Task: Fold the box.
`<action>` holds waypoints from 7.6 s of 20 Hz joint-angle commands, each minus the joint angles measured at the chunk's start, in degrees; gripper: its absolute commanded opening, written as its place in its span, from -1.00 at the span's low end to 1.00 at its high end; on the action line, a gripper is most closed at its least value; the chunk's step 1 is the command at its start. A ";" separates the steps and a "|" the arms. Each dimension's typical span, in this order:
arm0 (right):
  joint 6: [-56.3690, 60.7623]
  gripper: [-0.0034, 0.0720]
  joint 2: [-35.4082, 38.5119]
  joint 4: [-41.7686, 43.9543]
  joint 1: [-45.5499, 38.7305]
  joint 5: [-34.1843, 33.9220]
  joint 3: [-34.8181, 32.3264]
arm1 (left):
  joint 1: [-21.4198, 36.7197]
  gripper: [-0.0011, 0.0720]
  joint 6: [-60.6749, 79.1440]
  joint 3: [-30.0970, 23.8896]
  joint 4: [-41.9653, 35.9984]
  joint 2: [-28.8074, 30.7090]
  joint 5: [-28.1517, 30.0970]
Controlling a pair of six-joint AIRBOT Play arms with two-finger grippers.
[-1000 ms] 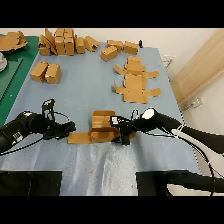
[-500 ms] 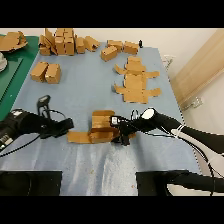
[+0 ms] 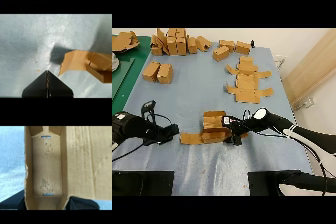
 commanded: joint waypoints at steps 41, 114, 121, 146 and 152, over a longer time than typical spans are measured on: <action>0.00 0.47 0.02 0.00 -0.04 0.00 0.02 | -4.74 -0.94 26.58 -8.00 -35.98 -8.87 26.62; 0.00 0.47 0.02 0.00 -0.04 0.00 0.02 | -25.44 0.25 -16.11 26.01 7.02 -34.88 4.07; 0.00 0.47 0.02 0.00 -0.04 0.00 0.02 | -25.44 0.25 -13.35 26.03 5.01 -36.54 4.83; 0.00 0.47 0.02 0.00 -0.04 0.00 0.02 | -25.33 0.18 -9.81 29.99 2.73 -38.80 1.86; 0.00 0.47 0.02 0.00 -0.04 0.00 0.02 | -25.33 0.55 -9.81 30.03 3.23 -38.82 -0.09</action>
